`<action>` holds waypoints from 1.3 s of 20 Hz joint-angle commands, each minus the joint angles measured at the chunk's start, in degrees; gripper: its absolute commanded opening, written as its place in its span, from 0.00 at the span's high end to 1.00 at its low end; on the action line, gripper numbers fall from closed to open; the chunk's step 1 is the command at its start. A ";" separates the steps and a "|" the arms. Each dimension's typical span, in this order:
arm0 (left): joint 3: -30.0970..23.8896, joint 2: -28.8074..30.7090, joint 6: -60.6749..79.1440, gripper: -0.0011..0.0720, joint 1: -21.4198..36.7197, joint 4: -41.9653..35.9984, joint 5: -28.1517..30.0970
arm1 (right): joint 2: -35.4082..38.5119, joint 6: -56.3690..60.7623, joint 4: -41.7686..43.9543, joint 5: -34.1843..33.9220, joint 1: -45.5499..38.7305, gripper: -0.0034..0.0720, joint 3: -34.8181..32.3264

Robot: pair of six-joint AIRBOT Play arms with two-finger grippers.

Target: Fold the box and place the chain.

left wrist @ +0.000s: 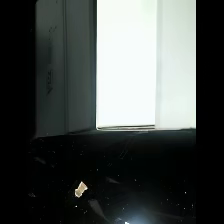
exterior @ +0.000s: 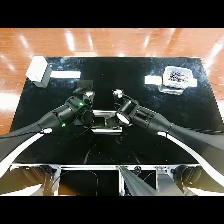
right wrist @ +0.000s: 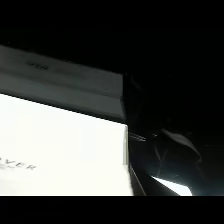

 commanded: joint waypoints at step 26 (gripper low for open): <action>0.02 -0.02 0.00 0.95 0.00 0.00 -0.31 | -3.02 -0.44 -0.09 -0.13 -0.94 0.42 0.20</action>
